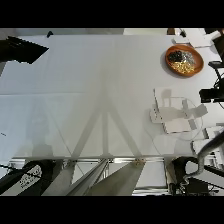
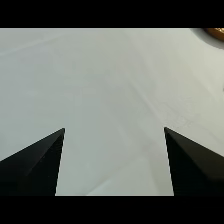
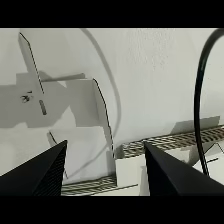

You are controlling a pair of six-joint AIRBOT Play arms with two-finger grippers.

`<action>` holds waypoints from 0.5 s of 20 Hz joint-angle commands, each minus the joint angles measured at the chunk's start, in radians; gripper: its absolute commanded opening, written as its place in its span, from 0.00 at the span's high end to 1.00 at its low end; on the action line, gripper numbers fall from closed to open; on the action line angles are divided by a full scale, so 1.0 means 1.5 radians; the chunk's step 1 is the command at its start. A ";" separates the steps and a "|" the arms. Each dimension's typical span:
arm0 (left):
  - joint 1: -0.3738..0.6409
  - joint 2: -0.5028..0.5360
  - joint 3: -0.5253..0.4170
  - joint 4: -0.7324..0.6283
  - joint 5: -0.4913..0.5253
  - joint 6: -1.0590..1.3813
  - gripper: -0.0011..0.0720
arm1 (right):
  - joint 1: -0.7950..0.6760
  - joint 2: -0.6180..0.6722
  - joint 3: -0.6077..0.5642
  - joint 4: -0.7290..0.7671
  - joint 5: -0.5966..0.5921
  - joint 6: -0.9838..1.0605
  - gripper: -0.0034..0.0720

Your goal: Fold the box and place the chain.

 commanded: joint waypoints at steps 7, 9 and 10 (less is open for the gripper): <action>0.001 0.001 0.000 0.000 0.000 0.000 0.03 | -0.021 -0.127 0.000 -0.008 0.007 -0.054 0.27; 0.001 0.001 0.000 0.000 0.000 0.000 0.03 | -0.027 -0.146 0.000 0.001 0.012 -0.054 0.34; 0.001 0.001 0.000 0.000 0.000 0.000 0.03 | -0.027 -0.153 0.000 0.003 0.016 -0.056 0.37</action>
